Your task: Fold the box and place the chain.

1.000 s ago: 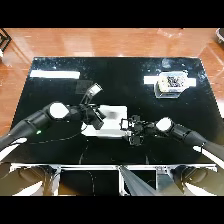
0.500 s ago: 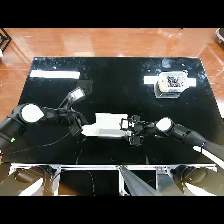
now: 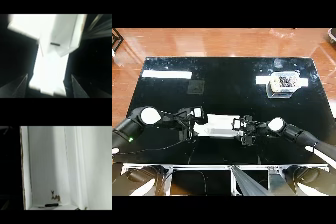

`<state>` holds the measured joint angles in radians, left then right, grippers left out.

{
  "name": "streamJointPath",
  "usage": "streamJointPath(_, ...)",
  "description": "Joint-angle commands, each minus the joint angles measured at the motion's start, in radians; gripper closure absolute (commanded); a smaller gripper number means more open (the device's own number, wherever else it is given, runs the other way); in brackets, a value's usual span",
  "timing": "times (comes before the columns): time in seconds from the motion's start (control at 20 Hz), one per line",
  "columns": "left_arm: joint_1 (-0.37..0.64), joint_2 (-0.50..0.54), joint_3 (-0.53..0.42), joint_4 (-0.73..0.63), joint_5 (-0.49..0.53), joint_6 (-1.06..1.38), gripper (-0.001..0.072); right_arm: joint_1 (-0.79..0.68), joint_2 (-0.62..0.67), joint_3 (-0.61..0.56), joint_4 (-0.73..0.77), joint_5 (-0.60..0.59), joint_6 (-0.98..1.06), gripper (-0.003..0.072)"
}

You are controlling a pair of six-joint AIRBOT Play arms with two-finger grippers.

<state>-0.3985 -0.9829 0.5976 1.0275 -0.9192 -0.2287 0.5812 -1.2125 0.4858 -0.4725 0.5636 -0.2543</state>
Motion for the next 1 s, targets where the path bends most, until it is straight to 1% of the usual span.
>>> streamJointPath(0.0,-0.038,-0.045,-0.001,-0.045,0.071,0.126,0.0081,0.000,0.000,0.000,0.000,0.000,0.000,0.0440)
streamJointPath(0.15,-0.059,-0.084,-0.001,-0.047,0.073,0.130,0.0081,0.000,0.000,0.000,0.000,0.000,0.000,0.0440)
streamJointPath(0.4,-0.094,-0.113,-0.001,-0.045,0.092,0.130,0.0082,0.001,0.000,0.000,0.000,0.000,0.000,0.0440)
streamJointPath(0.6,-0.110,-0.147,-0.001,-0.045,0.106,0.127,0.0111,0.001,0.000,0.000,0.000,0.000,0.000,0.0440)
streamJointPath(0.65,-0.110,-0.147,-0.001,-0.046,0.109,0.119,0.0155,0.000,0.000,0.000,0.000,0.000,0.001,0.0440)
streamJointPath(0.7,-0.110,-0.147,-0.001,-0.047,0.117,0.115,0.0228,0.000,0.000,0.000,0.000,0.000,0.000,0.0440)
streamJointPath(0.75,-0.110,-0.147,-0.001,-0.047,0.127,0.111,0.0253,0.000,0.000,0.000,0.000,0.000,0.000,0.0440)
streamJointPath(0.8,-0.110,-0.147,-0.001,-0.050,0.136,0.106,0.0260,0.000,0.000,0.000,0.000,0.000,0.000,0.0440)
streamJointPath(0.85,-0.110,-0.147,-0.001,-0.053,0.134,0.105,0.0293,0.000,0.000,0.000,0.000,0.000,0.000,0.0440)
streamJointPath(0.95,-0.110,-0.147,-0.001,-0.053,0.130,0.105,0.0381,0.001,0.000,0.000,0.000,0.000,0.001,0.0440)
